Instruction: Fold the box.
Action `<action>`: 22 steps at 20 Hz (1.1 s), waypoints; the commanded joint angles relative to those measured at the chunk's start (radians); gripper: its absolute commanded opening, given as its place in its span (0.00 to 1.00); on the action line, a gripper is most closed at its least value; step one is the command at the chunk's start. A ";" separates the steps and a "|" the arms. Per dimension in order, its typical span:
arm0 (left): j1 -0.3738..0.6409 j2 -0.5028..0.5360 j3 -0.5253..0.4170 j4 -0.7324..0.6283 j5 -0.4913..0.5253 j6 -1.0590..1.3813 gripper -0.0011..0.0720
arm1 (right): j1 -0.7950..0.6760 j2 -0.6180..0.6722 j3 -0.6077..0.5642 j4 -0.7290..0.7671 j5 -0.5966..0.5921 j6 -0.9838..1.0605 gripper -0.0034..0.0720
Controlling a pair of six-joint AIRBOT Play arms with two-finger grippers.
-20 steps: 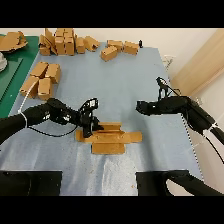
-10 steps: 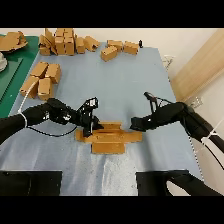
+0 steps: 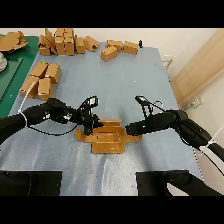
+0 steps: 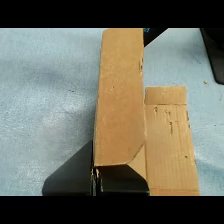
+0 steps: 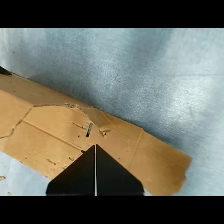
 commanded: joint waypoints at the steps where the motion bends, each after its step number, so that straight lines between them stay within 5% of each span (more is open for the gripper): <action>1: 0.000 0.000 -0.001 0.001 -0.005 -0.007 0.03 | 0.014 0.038 -0.007 -0.029 0.012 -0.002 0.05; 6: 0.000 0.000 -0.001 0.001 -0.004 -0.006 0.03 | 0.167 0.264 -0.076 -0.153 0.035 0.098 0.05; 11: 0.000 0.000 -0.001 0.000 -0.004 -0.006 0.03 | 0.516 0.377 -0.132 -0.190 -0.035 -0.051 0.05; 12: 0.000 0.000 -0.001 0.001 -0.004 -0.006 0.03 | 0.594 0.358 -0.139 -0.256 -0.051 -0.063 0.10; 14: 0.000 0.000 -0.001 0.001 -0.004 -0.006 0.03 | 0.713 0.292 -0.161 -0.441 -0.053 -0.105 0.51; 15: 0.000 0.000 -0.001 0.000 -0.004 -0.006 0.03 | 0.744 0.253 -0.167 -0.542 -0.049 -0.115 0.60; 18: 0.000 0.000 -0.001 0.000 -0.004 -0.006 0.03 | 0.756 0.143 -0.167 -0.768 0.011 -0.113 0.60; 22: 0.000 0.000 -0.001 0.000 -0.004 -0.006 0.03 | 0.756 0.066 -0.167 -0.840 0.156 -0.053 0.60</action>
